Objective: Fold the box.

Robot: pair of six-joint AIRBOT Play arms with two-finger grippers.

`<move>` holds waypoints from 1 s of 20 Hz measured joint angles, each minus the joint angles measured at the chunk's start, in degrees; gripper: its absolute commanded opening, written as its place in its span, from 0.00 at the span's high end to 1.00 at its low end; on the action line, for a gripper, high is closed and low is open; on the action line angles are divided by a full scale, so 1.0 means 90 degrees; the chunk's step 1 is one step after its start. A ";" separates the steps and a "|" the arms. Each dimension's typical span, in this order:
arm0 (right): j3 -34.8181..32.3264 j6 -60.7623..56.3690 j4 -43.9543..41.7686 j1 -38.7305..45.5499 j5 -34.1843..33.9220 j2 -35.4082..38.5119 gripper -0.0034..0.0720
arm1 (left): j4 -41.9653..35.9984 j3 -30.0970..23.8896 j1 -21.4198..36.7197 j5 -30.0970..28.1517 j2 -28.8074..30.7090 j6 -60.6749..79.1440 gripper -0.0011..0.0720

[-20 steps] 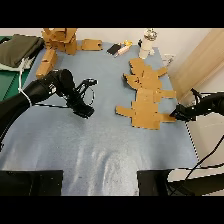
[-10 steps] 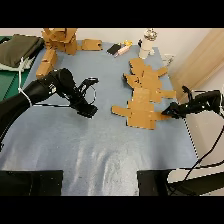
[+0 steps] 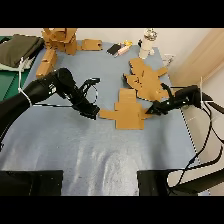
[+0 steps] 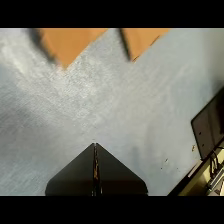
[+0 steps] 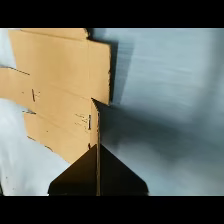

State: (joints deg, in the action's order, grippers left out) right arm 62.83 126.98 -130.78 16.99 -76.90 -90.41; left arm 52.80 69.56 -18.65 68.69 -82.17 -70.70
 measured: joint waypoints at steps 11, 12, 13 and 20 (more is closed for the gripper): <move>-0.1231 -0.0299 -0.0284 -0.2271 0.0767 0.1195 0.95 | -0.0736 -0.0449 0.0418 0.0274 0.0000 0.0542 0.30; -0.1460 -0.0335 -0.0282 -0.2395 0.0950 0.1426 0.95 | -0.0806 -0.0597 0.0534 0.0291 0.0000 0.0646 0.30; -0.1719 -0.0342 -0.0279 -0.2523 0.1175 0.1685 0.95 | -0.0899 -0.0741 0.0658 0.0316 0.0000 0.0763 0.30; -0.2880 -0.0389 -0.0168 -0.2919 0.2528 0.2839 0.95 | -0.1418 -0.1443 0.1877 0.0080 -0.0002 0.1382 0.30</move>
